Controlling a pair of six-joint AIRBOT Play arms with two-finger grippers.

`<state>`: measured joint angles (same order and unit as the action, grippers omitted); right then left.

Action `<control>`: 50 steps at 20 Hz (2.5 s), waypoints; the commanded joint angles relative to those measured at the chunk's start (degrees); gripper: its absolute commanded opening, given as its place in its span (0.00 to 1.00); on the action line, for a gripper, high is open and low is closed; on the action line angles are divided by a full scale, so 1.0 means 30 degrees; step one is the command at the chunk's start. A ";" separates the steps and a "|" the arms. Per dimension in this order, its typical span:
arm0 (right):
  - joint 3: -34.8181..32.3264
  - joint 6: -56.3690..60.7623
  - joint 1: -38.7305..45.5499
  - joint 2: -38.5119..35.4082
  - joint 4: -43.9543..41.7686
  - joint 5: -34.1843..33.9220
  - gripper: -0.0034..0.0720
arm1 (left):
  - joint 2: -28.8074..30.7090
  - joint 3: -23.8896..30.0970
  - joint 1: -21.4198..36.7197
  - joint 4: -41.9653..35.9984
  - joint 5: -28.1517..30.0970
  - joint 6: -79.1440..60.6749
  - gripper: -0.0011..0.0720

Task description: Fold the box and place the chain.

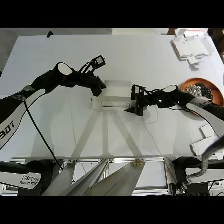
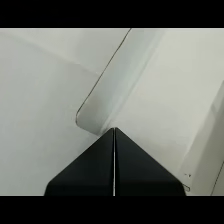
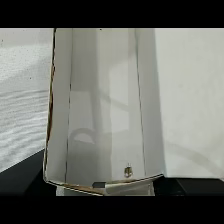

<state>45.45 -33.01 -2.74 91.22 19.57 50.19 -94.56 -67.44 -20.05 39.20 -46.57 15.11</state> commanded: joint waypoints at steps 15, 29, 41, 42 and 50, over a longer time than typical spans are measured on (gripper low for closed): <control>0.0007 -0.0015 -0.0015 0.0007 0.0036 -0.0007 0.74 | 0.2637 -0.0007 0.0306 0.4597 -0.5173 0.0124 0.03; 0.0007 -0.0015 -0.0015 0.0007 0.0036 -0.0007 0.74 | 0.0393 0.0044 -0.0721 0.6411 -0.4320 0.0124 0.71; 0.0007 -0.0015 -0.0015 0.0007 0.0036 -0.0007 0.74 | 0.0160 0.0051 -0.0736 0.9012 -0.3767 0.0000 0.70; 0.0007 -0.0015 -0.0015 0.0007 0.0036 -0.0007 0.74 | 0.0160 0.0051 -0.0729 0.8823 -0.4000 -0.0364 0.70; 0.0007 -0.0015 -0.0015 0.0007 0.0036 -0.0007 0.74 | 0.0321 0.0350 -0.0729 0.4080 -0.5763 -0.5268 0.63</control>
<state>45.45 -33.06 -2.74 91.22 19.70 50.15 -93.69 -66.94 -22.20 55.66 -61.87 4.69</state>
